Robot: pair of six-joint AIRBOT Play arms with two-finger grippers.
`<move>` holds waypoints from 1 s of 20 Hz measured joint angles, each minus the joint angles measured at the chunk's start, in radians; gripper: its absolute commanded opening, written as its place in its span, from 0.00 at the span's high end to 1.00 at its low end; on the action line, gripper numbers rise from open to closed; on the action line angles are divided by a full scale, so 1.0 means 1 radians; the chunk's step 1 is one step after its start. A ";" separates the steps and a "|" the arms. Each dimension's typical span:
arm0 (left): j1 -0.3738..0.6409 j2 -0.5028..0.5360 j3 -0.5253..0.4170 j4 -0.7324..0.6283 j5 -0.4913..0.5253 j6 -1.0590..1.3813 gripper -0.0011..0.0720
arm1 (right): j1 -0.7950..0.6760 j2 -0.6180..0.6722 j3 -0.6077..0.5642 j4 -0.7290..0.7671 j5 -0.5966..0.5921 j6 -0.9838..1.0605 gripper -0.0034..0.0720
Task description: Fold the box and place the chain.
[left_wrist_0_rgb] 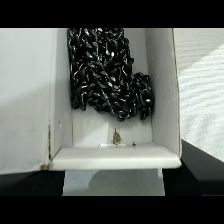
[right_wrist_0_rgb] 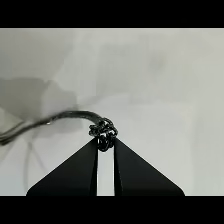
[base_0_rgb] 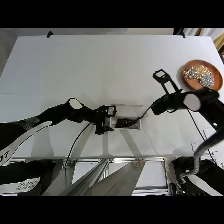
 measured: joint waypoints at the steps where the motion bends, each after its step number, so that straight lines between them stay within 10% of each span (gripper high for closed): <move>1: 0.000 0.000 0.000 0.000 0.000 0.000 0.64 | 0.000 0.060 0.000 0.025 0.014 -0.024 0.94; 11: 0.000 0.000 0.000 0.000 0.000 0.000 0.64 | 0.000 0.486 0.000 0.291 0.062 -0.113 0.94; 20: 0.000 0.000 0.000 0.000 0.000 0.000 0.64 | 0.000 0.473 0.000 0.642 0.012 -0.278 0.94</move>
